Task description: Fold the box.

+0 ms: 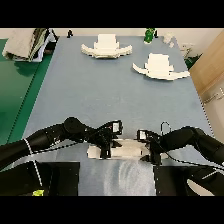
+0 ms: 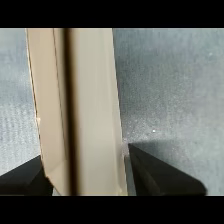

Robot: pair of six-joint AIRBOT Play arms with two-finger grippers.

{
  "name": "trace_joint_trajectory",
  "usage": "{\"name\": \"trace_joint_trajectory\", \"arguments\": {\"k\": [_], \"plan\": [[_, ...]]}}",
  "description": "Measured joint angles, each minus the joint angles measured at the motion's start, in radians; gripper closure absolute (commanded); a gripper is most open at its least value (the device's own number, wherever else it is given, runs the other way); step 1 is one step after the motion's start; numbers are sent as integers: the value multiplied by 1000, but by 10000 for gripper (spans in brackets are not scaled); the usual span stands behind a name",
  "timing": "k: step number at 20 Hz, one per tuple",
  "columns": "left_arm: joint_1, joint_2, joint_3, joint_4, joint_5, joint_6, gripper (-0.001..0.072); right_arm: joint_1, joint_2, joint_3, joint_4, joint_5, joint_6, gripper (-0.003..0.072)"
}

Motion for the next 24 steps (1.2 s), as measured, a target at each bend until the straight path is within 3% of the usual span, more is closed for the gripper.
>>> {"name": "trace_joint_trajectory", "arguments": {"k": [3,5,24], "plan": [[0,0,0,0,0,0,694,3,1,-7,2,8,-2,38],[0,0,0,0,0,0,694,5,0,-10,2,14,-3,92],[0,0,0,0,0,0,694,8,-1,-25,-5,21,-2,88]]}}
